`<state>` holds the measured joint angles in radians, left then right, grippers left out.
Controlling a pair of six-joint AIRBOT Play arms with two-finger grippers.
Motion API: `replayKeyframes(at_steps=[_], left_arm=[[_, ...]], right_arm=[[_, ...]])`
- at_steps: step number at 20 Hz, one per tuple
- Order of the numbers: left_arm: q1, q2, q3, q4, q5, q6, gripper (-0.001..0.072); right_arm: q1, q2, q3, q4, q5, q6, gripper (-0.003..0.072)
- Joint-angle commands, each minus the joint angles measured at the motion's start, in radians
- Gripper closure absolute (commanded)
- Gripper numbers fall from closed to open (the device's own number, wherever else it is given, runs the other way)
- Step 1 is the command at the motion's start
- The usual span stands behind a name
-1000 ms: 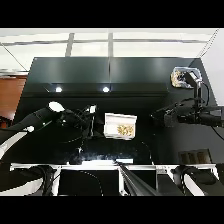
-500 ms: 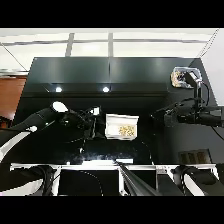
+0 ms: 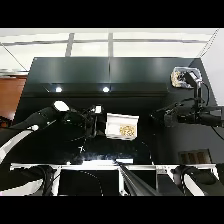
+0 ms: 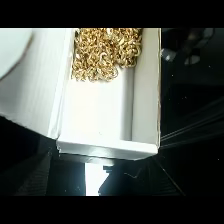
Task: Fold the box and place the chain.
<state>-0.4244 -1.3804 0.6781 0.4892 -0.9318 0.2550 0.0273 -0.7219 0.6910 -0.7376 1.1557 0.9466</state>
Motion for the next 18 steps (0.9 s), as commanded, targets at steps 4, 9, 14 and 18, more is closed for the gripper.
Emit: replayKeyframes(at_steps=[4,9,14,18], left_arm=[[-0.019,-0.007,0.010,0.019,-0.008,0.000,0.0006],[-0.035,-0.008,0.011,0.004,-0.013,0.007,0.0006],[-0.055,-0.009,0.012,0.008,0.018,-0.009,0.0038],[-0.055,-0.009,0.012,0.008,0.027,-0.016,0.0227]], right_arm=[[0.000,0.000,0.000,-0.001,0.000,0.000,0.0180],[0.000,0.000,0.000,-0.001,-0.001,0.000,0.0180],[0.000,0.000,0.000,-0.001,0.000,0.000,0.0180],[0.024,-0.003,-0.001,-0.021,0.014,0.007,0.0036]])
